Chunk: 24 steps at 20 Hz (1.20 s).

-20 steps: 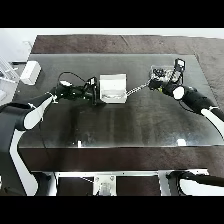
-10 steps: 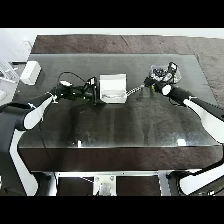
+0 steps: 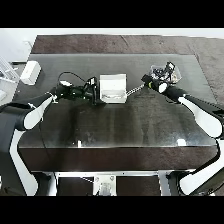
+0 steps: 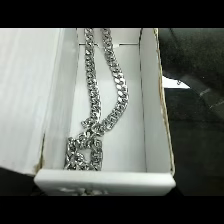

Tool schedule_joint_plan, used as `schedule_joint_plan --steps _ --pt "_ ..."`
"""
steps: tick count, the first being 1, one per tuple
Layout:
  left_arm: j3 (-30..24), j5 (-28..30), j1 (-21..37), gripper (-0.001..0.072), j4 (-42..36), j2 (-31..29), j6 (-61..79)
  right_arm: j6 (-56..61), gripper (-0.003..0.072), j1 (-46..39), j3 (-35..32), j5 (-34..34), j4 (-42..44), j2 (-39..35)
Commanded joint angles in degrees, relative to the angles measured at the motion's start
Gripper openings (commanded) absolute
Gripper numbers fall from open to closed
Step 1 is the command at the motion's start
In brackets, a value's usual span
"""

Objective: Fold the box and place the chain.

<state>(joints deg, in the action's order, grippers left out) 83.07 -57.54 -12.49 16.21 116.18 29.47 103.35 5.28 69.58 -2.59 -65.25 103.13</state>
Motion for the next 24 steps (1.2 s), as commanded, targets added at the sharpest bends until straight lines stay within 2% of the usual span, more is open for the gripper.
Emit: schedule_joint_plan --steps 1,3,5,11,16,19,24 --pt "0.0 0.0 0.0 0.0536 0.0 0.0 0.0 0.0 0.0011 0.2 0.2 3.1 0.3 0.1" --pt "0.0 0.0 0.0 0.0536 0.0 0.0 0.0 -0.1 0.0008 0.4 0.0 3.0 0.3 -0.9" --pt "0.0 0.0 0.0 0.0535 0.0 0.0 0.0 -0.1 0.0006 2.1 -1.3 3.0 0.1 -5.2" --pt "0.0 0.0 0.0 0.0536 0.0 0.0 0.0 -0.6 0.0005 8.0 -8.5 2.8 -1.5 -27.3" --pt "0.0 0.0 0.0 0.0536 0.0 0.0 0.0 -2.0 0.0006 14.3 -9.3 -1.9 -6.5 -40.8" --pt "0.0 0.0 0.0 0.0536 0.0 0.0 0.0 -2.0 0.0006 17.5 -9.3 -3.1 -7.8 -43.6" --pt "0.0 0.0 0.0 0.0536 0.0 0.0 0.0 -1.9 0.0006 22.3 -9.3 -3.5 -7.8 -43.7"
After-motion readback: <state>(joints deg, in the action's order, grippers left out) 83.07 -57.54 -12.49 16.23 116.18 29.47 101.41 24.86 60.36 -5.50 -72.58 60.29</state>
